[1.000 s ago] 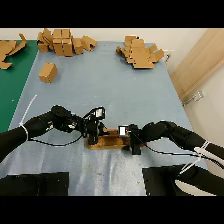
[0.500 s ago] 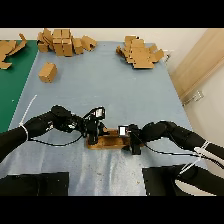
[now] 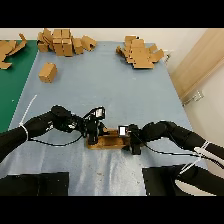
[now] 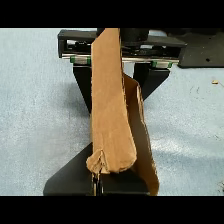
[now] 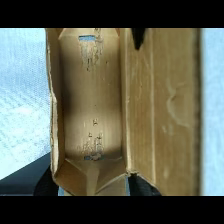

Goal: Fold the box.

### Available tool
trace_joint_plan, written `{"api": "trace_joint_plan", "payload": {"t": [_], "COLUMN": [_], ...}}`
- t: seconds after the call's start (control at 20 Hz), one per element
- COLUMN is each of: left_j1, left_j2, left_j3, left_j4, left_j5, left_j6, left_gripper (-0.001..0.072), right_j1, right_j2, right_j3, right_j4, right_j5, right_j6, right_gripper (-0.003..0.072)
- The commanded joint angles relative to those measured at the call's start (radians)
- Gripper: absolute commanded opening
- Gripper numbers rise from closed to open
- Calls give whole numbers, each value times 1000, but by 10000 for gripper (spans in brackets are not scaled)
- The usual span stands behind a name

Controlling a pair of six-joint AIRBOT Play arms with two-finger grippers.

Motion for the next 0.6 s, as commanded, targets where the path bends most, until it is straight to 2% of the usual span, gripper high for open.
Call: {"api": "trace_joint_plan", "payload": {"t": [0.0, 0.05, 0.1, 0.3, 0.35, 0.4, 0.55], "left_j1": [0, 0, 0, 2, 2, 2, 2], "left_j2": [-1, -1, 0, 0, 2, 5, 34], "left_j3": [-1, -1, -1, -1, -1, -1, 0], "left_j4": [1, 0, -5, 1, 1, 1, 60], "left_j5": [2, 3, 13, 34, 40, 49, 73], "left_j6": [-1, -1, -27, -106, -106, -127, -227], "left_gripper": [14, 142, 334, 377, 504, 549, 550], "right_j1": [0, 0, 0, 0, 0, 0, 0], "right_j2": [-1, -1, -1, -1, -1, -1, -1], "right_j3": [0, 0, 0, 0, 0, 0, 0], "right_j4": [0, 0, 0, 0, 0, 0, 0], "right_j5": [0, 0, 0, 0, 0, 0, 0], "right_j6": [0, 0, 0, 0, 0, 0, 0], "right_gripper": [506, 506, 506, 506, 506, 506, 506]}}
